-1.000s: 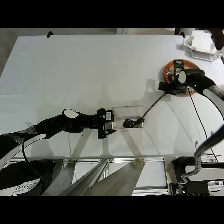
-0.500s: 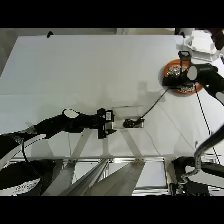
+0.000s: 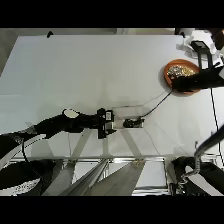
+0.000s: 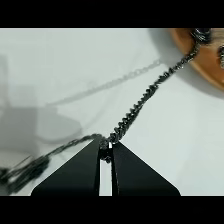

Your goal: Fold the box and place the chain.

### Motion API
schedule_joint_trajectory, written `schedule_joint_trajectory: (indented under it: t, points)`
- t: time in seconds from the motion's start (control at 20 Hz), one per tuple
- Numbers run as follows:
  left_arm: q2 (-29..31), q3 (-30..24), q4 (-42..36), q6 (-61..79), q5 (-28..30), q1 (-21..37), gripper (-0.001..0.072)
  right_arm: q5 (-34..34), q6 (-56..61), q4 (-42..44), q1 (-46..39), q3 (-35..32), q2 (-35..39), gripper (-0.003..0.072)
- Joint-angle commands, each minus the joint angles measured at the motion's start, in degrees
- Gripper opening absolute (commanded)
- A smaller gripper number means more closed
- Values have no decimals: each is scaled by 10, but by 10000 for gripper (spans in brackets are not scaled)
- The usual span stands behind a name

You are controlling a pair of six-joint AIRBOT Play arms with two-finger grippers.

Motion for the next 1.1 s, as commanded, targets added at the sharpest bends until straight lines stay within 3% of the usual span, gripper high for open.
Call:
schedule_joint_trajectory:
  t: [0.0, 0.3, 0.65, 1.05]
  points:
    - [0, 0, 0, 0, 0, 0, 150, 65, -41, 88, 0, 0, 73, 12]
    - [0, 0, 0, 0, 0, 0, 150, 115, -57, 203, 0, 0, 151, 12]
    - [0, 0, 0, 0, 0, 0, 150, 127, -108, 379, 0, 0, 172, 14]
    - [0, 0, 0, 0, 0, 0, 150, 98, -158, 450, 0, -50, 171, 14]
